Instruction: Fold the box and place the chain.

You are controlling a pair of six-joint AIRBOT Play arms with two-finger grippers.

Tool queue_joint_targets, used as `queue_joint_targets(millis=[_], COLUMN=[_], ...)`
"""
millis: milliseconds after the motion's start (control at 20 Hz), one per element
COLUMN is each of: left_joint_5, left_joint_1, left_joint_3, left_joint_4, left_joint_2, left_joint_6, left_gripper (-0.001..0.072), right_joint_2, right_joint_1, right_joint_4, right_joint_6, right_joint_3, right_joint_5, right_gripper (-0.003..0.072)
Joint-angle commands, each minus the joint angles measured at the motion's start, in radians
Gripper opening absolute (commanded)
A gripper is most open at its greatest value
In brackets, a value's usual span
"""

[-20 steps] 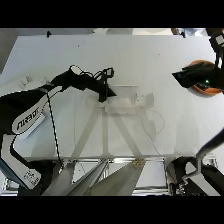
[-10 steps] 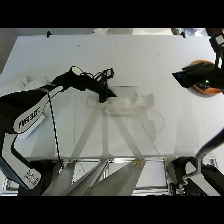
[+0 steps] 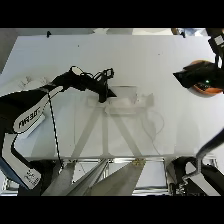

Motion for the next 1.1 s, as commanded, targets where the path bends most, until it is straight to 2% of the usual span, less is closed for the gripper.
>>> queue_joint_targets(millis=[0, 100, 250, 450, 600, 700, 800, 900, 1050], left_joint_5=[0.0, 0.0, 0.0, 0.0, 0.0, 0.0, 0.0, 0.0, 0.0], left_joint_1=[-0.001, -0.001, -0.001, -0.001, -0.001, -0.001, -0.001, -0.001, 0.0], left_joint_3=[0.0, 0.0, 0.0, 0.0, 0.0, 0.0, 0.0, 0.0, 0.0], left_joint_4=[0.0, 0.0, 0.0, 0.0, 0.0, 0.0, 0.0, 0.001, 0.0], left_joint_2=[-0.001, -0.001, -0.001, -0.001, -0.001, -0.001, -0.001, -0.001, -0.001], left_joint_6=[0.0, 0.0, 0.0, 0.0, 0.0, 0.0, 0.0, 0.0, 0.0], left_gripper=[0.0009, 0.0009, 0.0009, 0.0009, 0.0009, 0.0009, 0.0009, 0.0009, 0.0009], right_joint_2=[0.001, 0.001, 0.001, 0.002, 0.012, 0.023, 0.039, 0.055, 0.063], right_joint_1=[-0.001, -0.001, -0.001, 0.021, 0.145, 0.247, 0.344, 0.418, 0.461], right_joint_4=[-0.014, -0.007, 0.106, 0.12, 0.121, 0.116, 0.109, 0.036, -0.097], right_joint_6=[-0.045, -0.034, -0.034, -0.039, -0.062, -0.186, -0.293, -0.307, -0.286], right_joint_3=[0.001, 0.001, 0.001, 0.001, 0.001, 0.001, 0.001, 0.001, -0.006], right_joint_5=[-0.101, -0.124, -0.125, 0.001, 0.053, 0.148, 0.229, 0.269, 0.266], right_gripper=[0.0524, 0.0524, 0.0525, 0.0523, 0.0525, 0.0575, 0.0685, 0.0696, 0.0712])
